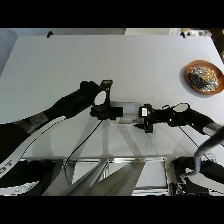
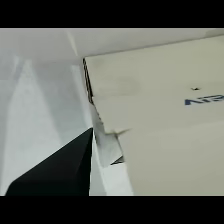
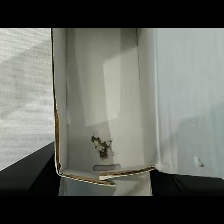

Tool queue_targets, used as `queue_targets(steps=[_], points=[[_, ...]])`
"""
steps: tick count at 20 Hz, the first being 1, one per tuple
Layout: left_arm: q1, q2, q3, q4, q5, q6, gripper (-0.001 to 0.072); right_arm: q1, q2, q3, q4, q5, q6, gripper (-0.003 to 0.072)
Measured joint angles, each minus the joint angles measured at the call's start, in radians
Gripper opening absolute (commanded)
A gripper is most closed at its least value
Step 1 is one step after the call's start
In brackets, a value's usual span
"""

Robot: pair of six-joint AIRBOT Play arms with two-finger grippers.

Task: Fold the box and place the chain.

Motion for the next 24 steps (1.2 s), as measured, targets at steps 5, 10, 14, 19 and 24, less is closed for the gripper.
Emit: queue_targets(steps=[5, 10, 14, 19, 24], points=[[-0.016, -0.023, 0.012, 0.024, -0.033, -0.037, 0.0273, 0.0, 0.0, 0.0, 0.0, 0.0, 0.0, 0.0318], [-0.035, -0.059, 0.014, 0.04, -0.027, -0.08, 0.0272, 0.0, 0.0, 0.0, 0.0, 0.0, 0.0, 0.0318], [-0.046, -0.087, 0.014, 0.04, -0.009, -0.097, 0.0271, 0.0, 0.0, 0.0, 0.0, 0.0, 0.0, 0.0318], [-0.049, -0.101, 0.014, 0.044, 0.015, -0.124, 0.0227, 0.0, 0.0, 0.0, 0.0, 0.0, 0.0, 0.0318], [-0.049, -0.103, 0.014, 0.064, 0.017, -0.157, 0.0118, 0.0, 0.0, 0.0, 0.0, 0.0, 0.001, 0.0318]])
